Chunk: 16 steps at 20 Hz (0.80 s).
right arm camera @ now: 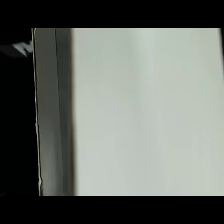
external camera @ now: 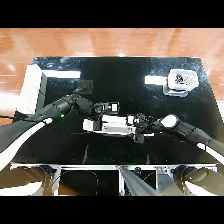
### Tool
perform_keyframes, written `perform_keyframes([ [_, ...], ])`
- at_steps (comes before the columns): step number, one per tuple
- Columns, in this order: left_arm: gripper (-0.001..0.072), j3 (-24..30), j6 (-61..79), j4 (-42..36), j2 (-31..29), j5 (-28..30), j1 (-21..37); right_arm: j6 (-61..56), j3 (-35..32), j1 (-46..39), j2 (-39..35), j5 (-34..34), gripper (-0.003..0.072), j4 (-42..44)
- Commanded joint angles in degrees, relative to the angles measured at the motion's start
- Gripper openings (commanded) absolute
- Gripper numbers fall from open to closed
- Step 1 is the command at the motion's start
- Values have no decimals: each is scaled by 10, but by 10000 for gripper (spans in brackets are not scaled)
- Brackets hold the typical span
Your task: Fold the box and place the chain.
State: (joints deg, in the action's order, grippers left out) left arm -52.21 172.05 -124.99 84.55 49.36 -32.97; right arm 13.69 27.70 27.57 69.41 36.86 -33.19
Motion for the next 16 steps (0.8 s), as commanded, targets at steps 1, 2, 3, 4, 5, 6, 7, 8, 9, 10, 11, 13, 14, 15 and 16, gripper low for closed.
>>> perform_keyframes([
  [1,21,0,0,0,0,2,0,-2,0,0,0,0,589,-3],
  [2,21,0,0,0,0,2,0,-2,0,0,0,0,588,-3],
  [3,21,0,0,0,0,2,0,-2,0,0,0,0,588,-3],
  [4,21,0,0,0,0,2,0,-2,0,0,0,-1,588,-3],
  [5,21,0,0,0,0,2,0,-2,0,0,0,0,587,-3],
  [6,21,0,0,-2,0,3,0,-2,0,0,0,0,540,-3],
  [7,21,0,0,-2,0,4,0,-2,0,0,0,0,405,-3],
  [8,21,0,0,-2,0,7,0,-2,0,0,0,0,353,-3],
  [9,21,0,0,-2,0,9,0,-2,0,0,0,0,351,-3],
  [10,21,0,0,-2,0,11,0,-2,0,0,0,0,351,-3],
  [11,21,0,0,-2,0,12,0,-2,0,0,0,0,352,-3],
  [13,21,0,0,-2,0,12,0,-2,0,0,0,-1,532,-3],
  [14,21,0,0,-2,0,12,0,-2,0,0,0,-1,589,-3],
  [15,21,0,0,-2,0,12,0,-2,0,0,0,-1,589,-3],
  [16,21,0,0,-2,0,12,0,-2,0,0,0,-1,589,-3],
])
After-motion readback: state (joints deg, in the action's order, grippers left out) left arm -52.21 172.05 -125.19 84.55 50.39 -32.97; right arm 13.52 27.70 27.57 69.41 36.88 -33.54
